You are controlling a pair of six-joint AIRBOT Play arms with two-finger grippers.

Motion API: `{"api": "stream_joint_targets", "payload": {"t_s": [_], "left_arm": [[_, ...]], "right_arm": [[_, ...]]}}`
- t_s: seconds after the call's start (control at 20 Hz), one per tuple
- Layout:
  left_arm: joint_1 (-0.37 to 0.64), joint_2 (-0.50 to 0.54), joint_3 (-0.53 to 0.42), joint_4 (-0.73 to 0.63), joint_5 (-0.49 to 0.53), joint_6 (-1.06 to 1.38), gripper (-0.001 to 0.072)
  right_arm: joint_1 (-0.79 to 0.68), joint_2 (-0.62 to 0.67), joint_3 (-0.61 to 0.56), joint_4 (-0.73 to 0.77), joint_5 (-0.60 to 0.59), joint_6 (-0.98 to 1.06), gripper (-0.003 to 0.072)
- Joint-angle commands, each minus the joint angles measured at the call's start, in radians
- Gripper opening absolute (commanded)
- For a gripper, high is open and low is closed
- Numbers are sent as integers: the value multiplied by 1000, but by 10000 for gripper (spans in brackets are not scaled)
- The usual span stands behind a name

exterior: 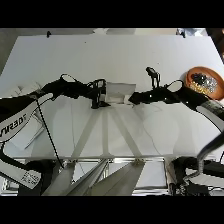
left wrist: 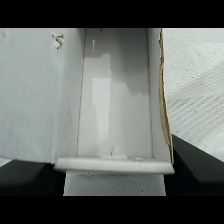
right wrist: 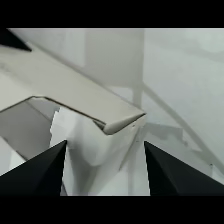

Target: Fold the box and place the chain.

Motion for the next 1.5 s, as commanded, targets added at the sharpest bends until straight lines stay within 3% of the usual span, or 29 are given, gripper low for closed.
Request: {"api": "stream_joint_targets", "payload": {"t_s": [0.0, 0.25, 0.6, 0.85, 1.15, 1.45], "left_arm": [[0, 1, 0, 0, 0, 1, 513], [0, 1, 0, 0, 0, 1, 513], [0, 1, 0, 0, 0, 1, 513], [0, 1, 0, 0, 0, 1, 513], [0, 1, 0, 0, 0, 1, 513], [0, 1, 0, 0, 0, 1, 513]], "right_arm": [[5, 0, 0, -119, -57, 113, 446], [5, 0, 0, -166, -78, 158, 434], [117, 0, 51, -492, -74, 401, 430], [202, 0, 91, -537, -61, 487, 412], [260, -7, 138, -747, -40, 795, 401], [323, -87, 151, -782, -3, 929, 395]]}}
